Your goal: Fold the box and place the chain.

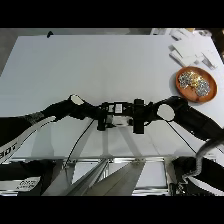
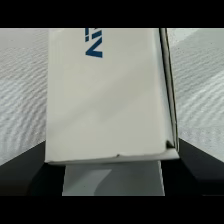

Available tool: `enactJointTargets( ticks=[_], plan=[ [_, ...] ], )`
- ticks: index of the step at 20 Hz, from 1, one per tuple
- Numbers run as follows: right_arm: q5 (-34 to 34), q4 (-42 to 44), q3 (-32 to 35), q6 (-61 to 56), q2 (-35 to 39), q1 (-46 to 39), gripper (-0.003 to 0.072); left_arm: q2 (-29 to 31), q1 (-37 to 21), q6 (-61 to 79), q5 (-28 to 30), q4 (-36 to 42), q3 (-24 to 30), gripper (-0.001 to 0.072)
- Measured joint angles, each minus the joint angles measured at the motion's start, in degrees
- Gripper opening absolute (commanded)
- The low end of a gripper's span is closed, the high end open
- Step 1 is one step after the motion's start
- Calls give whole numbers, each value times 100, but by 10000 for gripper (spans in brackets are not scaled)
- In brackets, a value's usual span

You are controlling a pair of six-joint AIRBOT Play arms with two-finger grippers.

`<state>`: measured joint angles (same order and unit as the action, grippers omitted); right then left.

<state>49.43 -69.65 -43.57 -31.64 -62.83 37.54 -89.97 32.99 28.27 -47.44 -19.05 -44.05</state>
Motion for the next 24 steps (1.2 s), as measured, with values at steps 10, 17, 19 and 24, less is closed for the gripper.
enactJointTargets(
  ticks=[10, 17, 19, 24],
  plan=[
    [76, 127, -2, 0, 354, -4, 350, 0, 0, -17, 37, 17, 0, 311],
    [66, 352, 0, -9, 382, -4, 16, 0, 2, -20, 44, 20, 0, 311],
    [61, 372, 0, -74, 278, -4, 16, 0, 2, -20, 44, 20, 0, 311],
    [83, 376, -2, -197, 105, -4, 16, -2, 2, -20, 44, 20, 0, 311]
  ],
)
